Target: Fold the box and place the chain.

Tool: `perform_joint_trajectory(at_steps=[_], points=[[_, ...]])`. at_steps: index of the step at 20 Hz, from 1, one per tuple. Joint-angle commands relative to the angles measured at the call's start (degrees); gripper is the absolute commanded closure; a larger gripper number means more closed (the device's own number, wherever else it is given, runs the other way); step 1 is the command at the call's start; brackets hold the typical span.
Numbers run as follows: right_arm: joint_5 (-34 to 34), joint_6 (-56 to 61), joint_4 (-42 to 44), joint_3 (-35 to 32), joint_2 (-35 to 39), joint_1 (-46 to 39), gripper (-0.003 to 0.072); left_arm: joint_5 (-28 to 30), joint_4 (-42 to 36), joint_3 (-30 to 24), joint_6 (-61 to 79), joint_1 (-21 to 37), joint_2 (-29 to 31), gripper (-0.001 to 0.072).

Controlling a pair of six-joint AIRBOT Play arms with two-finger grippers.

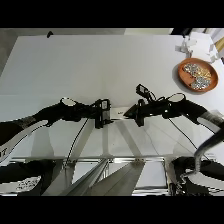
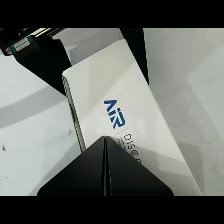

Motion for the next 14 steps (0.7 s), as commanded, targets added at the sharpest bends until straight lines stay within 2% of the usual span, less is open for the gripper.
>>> perform_joint_trajectory(at_steps=[1, 4, 6, 8, 11, 12, 14], points=[[-0.4, 0.4, 3.3, 0.5, 4.8, 0.0, 0.0676, 0.0, 0.0, 0.0, 0.0, 0.0, 0.0, 0.0698], [-1.0, 8.4, -0.2, 2.6, 10.6, -0.1, 0.0675, 0.0, 0.0, 0.0, 0.0, 0.0, 0.0, 0.0698], [-2.2, 21.0, -11.6, 5.9, 13.9, 0.0, 0.0675, 0.0, 0.0, 0.0, 0.0, 0.0, 0.0, 0.0698], [-1.0, 40.6, -29.9, 10.3, 17.0, 0.0, 0.0676, -0.1, 0.0, 0.0, 0.0, 0.0, 0.0, 0.0698], [9.7, 64.7, -55.2, 14.2, 19.8, -0.1, 0.0676, 0.0, 0.0, 0.0, 0.0, 0.0, 0.0, 0.0698], [15.5, 69.8, -61.3, 14.2, 19.9, -0.9, 0.0676, 0.0, 0.0, 0.0, 0.0, 0.0, 0.0, 0.0698], [25.4, 77.8, -67.8, 13.4, 19.7, -4.6, 0.0676, 0.0, 0.0, 0.0, 0.0, 0.0, 0.0, 0.0698]])
